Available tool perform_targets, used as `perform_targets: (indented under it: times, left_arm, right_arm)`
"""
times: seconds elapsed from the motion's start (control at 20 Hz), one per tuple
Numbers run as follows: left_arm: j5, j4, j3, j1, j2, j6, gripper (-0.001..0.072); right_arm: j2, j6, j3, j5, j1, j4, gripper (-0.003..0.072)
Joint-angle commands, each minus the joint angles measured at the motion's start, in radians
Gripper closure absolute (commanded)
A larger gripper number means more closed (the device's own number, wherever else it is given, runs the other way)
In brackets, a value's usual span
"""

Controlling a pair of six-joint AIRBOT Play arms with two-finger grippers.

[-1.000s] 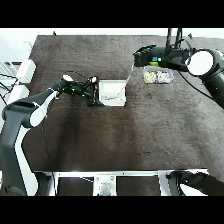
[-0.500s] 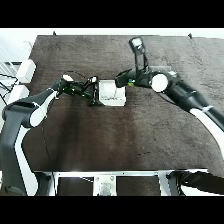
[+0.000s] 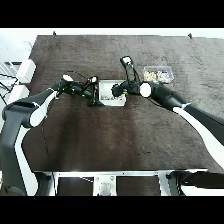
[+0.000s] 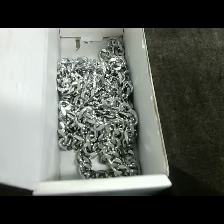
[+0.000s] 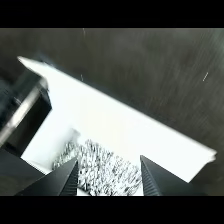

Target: Fold the box and place the chain.

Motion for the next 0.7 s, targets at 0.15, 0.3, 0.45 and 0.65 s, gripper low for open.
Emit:
perform_targets:
  times: [0.15,0.3,0.45,0.65]
  left_arm:
    - [0.001,0.000,0.001,0.000,0.000,0.000,0.0252]
    - [0.001,0.000,0.001,0.000,0.000,0.000,0.0252]
    - [0.001,0.000,0.001,0.000,0.000,0.000,0.0252]
    - [0.001,0.000,0.001,0.000,0.000,0.000,0.0252]
  right_arm:
    - [0.250,-0.076,0.001,-0.011,-0.090,-0.150,0.0168]
    - [0.233,-0.240,0.028,-0.011,-0.214,-0.020,0.0179]
    - [0.151,-0.686,0.051,0.076,-0.317,0.444,0.0244]
    - [-0.024,-1.062,0.136,0.272,-0.388,0.766,0.0324]
